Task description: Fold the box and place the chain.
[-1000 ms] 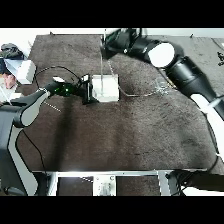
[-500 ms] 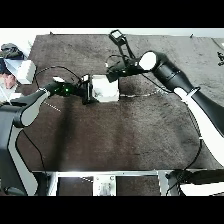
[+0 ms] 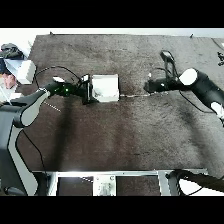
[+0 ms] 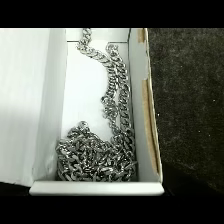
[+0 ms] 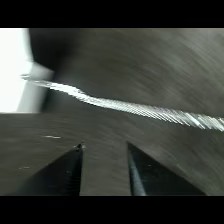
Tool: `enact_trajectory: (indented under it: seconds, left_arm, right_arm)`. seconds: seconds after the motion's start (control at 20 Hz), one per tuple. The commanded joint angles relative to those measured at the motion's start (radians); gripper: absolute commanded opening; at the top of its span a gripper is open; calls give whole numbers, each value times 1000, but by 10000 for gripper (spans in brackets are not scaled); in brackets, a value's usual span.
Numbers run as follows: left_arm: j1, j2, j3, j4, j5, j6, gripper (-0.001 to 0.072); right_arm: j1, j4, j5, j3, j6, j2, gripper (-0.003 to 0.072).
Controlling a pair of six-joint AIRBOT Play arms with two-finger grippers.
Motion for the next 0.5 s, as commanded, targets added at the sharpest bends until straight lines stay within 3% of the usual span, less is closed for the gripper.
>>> enact_trajectory:
  seconds: [0.0, 0.25, 0.45]
  left_arm:
    - [0, 1, 0, 0, 0, 0, 347]
    - [0, 1, 0, 0, 0, 0, 347]
    - [0, 1, 0, 0, 0, 0, 348]
  right_arm:
    - [-94, 18, -224, -178, 81, 16, 379]
    - [-95, 154, -399, -192, 80, -113, 380]
    - [-87, 236, -445, -165, 77, -203, 358]
